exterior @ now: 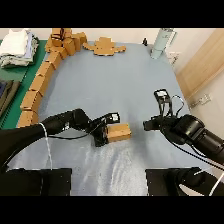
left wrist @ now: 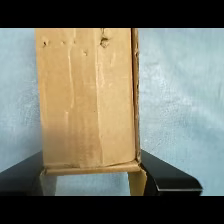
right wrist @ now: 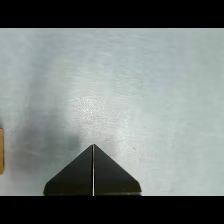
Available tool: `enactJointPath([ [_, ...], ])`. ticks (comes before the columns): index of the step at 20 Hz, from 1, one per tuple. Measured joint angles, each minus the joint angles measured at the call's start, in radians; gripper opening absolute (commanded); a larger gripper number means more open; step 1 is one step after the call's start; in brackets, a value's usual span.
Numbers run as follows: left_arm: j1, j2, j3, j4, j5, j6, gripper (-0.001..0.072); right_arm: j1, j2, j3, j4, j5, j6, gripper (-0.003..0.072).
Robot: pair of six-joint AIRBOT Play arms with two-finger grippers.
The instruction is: Fold the box.
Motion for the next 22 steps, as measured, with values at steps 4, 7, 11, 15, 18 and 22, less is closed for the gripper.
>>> enactJointPath([
  [4,0.118,0.001,0.086,0.088,0.016,-0.245,0.0524,-0.035,-0.014,0.0,0.002,0.024,0.1,0.0005],
  [7,0.258,-0.003,0.165,0.179,0.047,-0.386,0.0524,-0.043,-0.051,0.0,0.006,0.047,0.143,0.0005],
  [11,0.479,-0.072,0.27,0.24,0.117,-0.5,0.0524,-0.048,-0.137,-0.001,0.038,0.1,0.185,0.0005],
  [15,0.66,-0.227,0.412,0.264,0.129,-0.571,0.0524,-0.047,-0.209,0.0,0.08,0.206,0.201,0.0005],
  [18,0.735,-0.341,0.522,0.269,0.111,-0.605,0.0524,-0.047,-0.235,0.0,0.098,0.256,0.205,0.0005],
  [22,0.787,-0.438,0.619,0.272,0.088,-0.624,0.0524,-0.047,-0.247,0.0,0.112,0.282,0.207,0.0005],
])
